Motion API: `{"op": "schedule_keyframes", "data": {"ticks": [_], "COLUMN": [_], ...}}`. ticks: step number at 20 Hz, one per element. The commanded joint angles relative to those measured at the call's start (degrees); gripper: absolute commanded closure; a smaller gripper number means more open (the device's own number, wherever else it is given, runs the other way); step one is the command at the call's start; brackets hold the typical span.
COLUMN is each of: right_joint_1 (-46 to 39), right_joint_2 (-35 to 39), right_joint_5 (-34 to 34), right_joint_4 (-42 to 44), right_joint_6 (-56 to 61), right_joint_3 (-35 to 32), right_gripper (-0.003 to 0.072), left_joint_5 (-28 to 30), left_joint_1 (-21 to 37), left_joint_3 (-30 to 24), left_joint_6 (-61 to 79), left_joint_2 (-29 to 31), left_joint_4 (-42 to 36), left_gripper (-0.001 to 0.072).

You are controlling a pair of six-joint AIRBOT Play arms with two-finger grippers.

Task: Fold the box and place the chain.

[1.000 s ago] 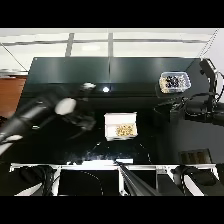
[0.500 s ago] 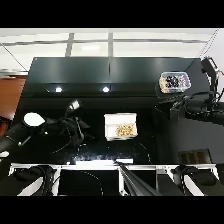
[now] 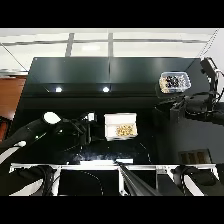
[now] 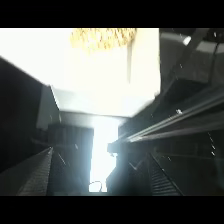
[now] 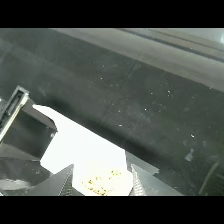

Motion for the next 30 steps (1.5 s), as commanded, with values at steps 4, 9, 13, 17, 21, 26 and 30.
{"op": "schedule_keyframes", "data": {"ticks": [4, 9, 13, 17, 21, 26, 30], "right_joint_1": [-0.02, -0.02, -0.02, -0.02, -0.02, -0.02, -0.02], "right_joint_2": [0.02, 0.02, 0.02, 0.02, 0.02, 0.02, 0.02], "right_joint_5": [-1.7, -1.55, -1.6, -1.62, -1.62, -1.55, -1.55], "right_joint_4": [-0.52, -1.18, -1.75, -1.75, -1.73, -1.7, -1.7], "right_joint_6": [0.0, 0.0, 0.02, 0.02, 0.02, 0.5, 0.66], "right_joint_3": [-0.04, -0.46, -0.52, -0.55, -0.55, -0.55, -0.55], "right_gripper": [0.0254, 0.0253, 0.0254, 0.0254, 0.0254, 0.0254, 0.0254], "left_joint_5": [2.93, 2.62, 2.62, 2.64, 2.62, 0.87, 0.92], "left_joint_1": [-5.97, -6.47, -6.49, -6.49, -6.49, -6.45, -6.47], "left_joint_3": [5.62, 6.86, 6.88, 6.88, 6.88, 7.37, 7.54], "left_joint_6": [0.59, -1.6, -1.6, -1.6, -1.6, -1.31, -1.27], "left_joint_2": [-5.75, -6.88, -6.88, -6.88, -6.88, -6.75, -6.82], "left_joint_4": [1.31, 2.86, 2.84, 2.82, 2.78, 1.27, 1.25], "left_gripper": [-0.0003, -0.0003, -0.0003, -0.0003, -0.0003, -0.0003, -0.0003]}}
